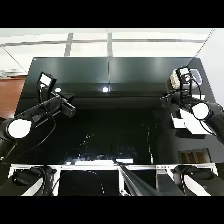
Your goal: Fold the box and place the chain.
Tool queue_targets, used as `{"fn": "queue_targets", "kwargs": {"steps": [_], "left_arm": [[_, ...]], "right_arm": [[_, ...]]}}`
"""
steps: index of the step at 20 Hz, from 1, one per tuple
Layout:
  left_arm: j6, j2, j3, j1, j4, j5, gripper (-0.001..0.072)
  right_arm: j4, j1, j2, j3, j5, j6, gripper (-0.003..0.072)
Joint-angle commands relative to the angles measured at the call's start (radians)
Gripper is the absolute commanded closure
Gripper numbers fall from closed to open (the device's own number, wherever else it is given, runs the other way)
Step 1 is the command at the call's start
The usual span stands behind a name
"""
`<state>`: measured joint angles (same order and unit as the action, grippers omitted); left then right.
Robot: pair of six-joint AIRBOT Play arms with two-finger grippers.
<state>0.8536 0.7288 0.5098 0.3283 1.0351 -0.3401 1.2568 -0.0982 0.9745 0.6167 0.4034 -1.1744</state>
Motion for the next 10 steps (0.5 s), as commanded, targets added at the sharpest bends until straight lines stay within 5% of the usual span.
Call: {"fn": "queue_targets", "kwargs": {"steps": [1, 10], "left_arm": [[0.000, 0.000, 0.000, 0.001, 0.000, 0.000, 0.0679], [0.000, 0.003, 0.000, 0.001, -0.001, 0.055, 0.0679]], "right_arm": [[0.000, 0.001, 0.000, -0.001, 0.000, 0.000, 0.0673], [-0.084, -0.003, 0.000, -0.001, -0.038, -0.002, 0.0673]]}}
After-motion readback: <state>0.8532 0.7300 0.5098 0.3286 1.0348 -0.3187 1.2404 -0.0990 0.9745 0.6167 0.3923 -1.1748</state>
